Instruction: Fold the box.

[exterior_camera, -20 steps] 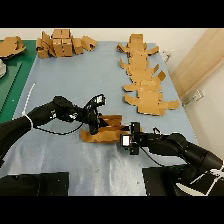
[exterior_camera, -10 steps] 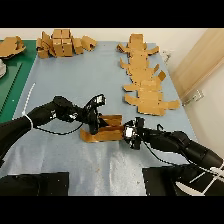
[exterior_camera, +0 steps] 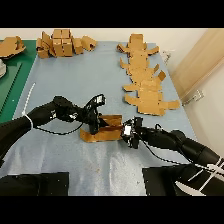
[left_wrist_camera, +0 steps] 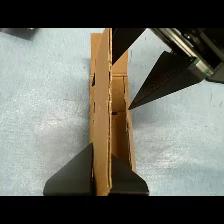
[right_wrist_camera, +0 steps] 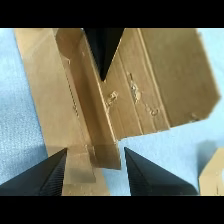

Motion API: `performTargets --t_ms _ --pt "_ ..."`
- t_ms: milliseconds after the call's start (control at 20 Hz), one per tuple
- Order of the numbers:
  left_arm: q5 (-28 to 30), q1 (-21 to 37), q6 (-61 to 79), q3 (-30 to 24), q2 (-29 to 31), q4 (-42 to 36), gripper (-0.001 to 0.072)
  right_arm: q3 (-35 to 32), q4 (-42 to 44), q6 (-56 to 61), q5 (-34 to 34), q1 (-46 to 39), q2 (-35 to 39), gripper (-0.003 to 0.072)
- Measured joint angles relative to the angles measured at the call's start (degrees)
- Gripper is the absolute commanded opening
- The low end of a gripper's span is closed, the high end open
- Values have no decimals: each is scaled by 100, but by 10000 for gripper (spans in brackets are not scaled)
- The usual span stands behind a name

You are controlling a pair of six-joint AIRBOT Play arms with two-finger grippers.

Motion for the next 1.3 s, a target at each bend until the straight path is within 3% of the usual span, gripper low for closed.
performTargets --t_ms 200,650,1300 --pt "-2 0 0 0 0 0 13 35 74 -66 -68 -42 -22 564" --pt "-7 0 0 0 0 0 13 629 765 -951 -1117 -691 -614 564" --pt "-9 0 0 0 0 2 12 944 848 -901 -1609 -754 -870 564"
